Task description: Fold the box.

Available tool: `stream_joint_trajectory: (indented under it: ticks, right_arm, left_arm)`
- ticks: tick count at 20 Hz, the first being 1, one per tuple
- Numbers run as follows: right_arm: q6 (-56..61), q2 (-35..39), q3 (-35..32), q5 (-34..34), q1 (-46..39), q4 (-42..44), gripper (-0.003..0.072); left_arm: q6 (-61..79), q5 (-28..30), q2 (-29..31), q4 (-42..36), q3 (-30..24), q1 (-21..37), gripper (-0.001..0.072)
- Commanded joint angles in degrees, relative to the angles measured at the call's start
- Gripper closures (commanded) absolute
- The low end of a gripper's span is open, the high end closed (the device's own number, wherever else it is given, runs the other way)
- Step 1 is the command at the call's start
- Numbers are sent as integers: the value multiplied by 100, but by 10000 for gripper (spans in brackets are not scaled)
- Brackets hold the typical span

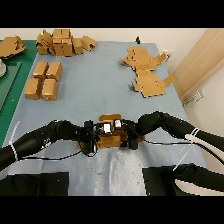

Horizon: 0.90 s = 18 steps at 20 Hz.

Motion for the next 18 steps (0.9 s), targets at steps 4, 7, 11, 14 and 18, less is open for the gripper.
stream_joint_trajectory:
  ticks: [4,7,11,14,18]
  right_arm:
    - [2,0,-2,0,7,4,116]
    - [2,0,-2,0,7,4,116]
    - [2,0,-2,0,7,2,117]
    - [2,0,-2,0,7,4,116]
    - [2,0,-2,2,7,2,116]
  left_arm:
    - [46,319,-4,-13,7,-232,697]
    - [-2,313,-4,-72,4,-232,696]
    - [0,308,-4,-90,4,-232,695]
    - [2,304,-4,-138,4,-234,526]
    - [2,310,-4,-396,4,-232,243]
